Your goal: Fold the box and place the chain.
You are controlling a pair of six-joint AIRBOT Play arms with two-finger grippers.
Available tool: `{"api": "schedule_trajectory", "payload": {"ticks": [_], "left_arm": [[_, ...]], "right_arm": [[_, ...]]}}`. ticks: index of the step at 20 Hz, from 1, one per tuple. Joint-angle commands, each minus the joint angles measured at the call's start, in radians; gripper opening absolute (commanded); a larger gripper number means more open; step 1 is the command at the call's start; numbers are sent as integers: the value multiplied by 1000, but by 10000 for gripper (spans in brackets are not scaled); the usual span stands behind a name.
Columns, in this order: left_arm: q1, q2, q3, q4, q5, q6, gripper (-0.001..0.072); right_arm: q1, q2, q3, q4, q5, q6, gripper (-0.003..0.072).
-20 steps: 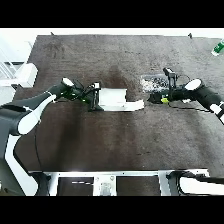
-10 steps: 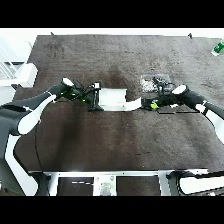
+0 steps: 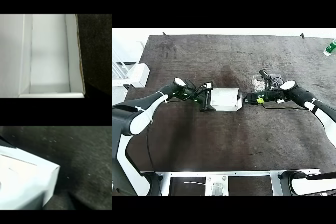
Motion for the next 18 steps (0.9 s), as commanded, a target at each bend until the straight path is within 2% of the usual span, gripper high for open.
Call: {"api": "schedule_trajectory", "payload": {"ticks": [1,4,7,13,18], "left_arm": [[1,0,0,0,0,0,527],[1,0,0,0,0,0,527],[1,0,0,0,0,0,527],[1,0,0,0,0,0,527],[1,0,0,0,0,0,527]], "right_arm": [[16,9,13,17,10,0,392],[35,9,15,41,13,1,406],[60,6,16,37,10,33,555],[92,5,21,22,-9,106,561],[144,5,50,-114,-44,219,570]]}}
